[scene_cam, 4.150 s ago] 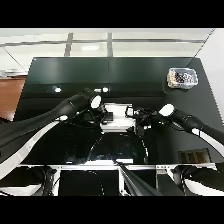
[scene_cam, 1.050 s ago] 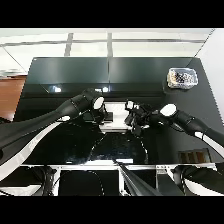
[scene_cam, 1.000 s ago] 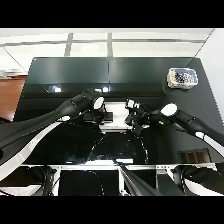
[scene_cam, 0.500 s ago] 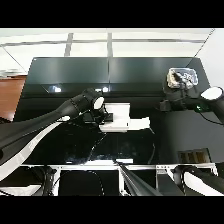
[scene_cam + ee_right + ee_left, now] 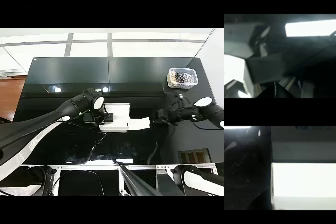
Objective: Fold the box and place the chain.
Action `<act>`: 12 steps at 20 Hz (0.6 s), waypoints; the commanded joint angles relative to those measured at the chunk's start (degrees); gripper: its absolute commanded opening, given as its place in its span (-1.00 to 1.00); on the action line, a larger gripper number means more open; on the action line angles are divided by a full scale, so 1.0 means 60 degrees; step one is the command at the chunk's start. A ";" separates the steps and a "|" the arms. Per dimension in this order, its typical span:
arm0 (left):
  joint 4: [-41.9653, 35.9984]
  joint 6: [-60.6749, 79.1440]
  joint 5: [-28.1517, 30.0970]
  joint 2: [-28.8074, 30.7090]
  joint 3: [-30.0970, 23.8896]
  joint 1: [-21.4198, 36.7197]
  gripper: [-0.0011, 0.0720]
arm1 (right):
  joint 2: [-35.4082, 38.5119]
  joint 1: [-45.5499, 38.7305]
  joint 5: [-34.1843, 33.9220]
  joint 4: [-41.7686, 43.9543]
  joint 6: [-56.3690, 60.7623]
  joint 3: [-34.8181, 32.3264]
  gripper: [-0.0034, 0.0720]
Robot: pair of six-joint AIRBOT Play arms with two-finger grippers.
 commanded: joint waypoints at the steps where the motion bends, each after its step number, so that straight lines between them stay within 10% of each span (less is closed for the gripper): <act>1: 0.0004 -0.0004 -0.0015 -0.0004 0.0007 0.0004 -0.90 | -0.0670 0.1217 0.0087 0.1075 -0.0696 -0.0036 -0.86; 7: 0.0007 -0.0004 -0.0175 -0.0004 0.0007 0.0004 -0.91 | -0.0834 0.2361 0.0630 0.2299 -0.2688 0.0627 -0.86; 8: 0.0007 -0.0004 -0.0219 -0.0004 0.0007 0.0004 -0.91 | -0.0834 0.2393 0.0860 0.2295 -0.2688 0.0871 -0.40; 9: 0.0007 -0.0004 -0.0233 -0.0004 0.0007 0.0004 -0.91 | -0.0834 0.2393 0.1031 0.2299 -0.2688 0.1060 0.49; 12: 0.0007 -0.0004 -0.0229 -0.0004 0.0007 0.0004 -0.91 | -0.0834 0.2404 0.1464 0.2306 -0.2754 0.1541 0.65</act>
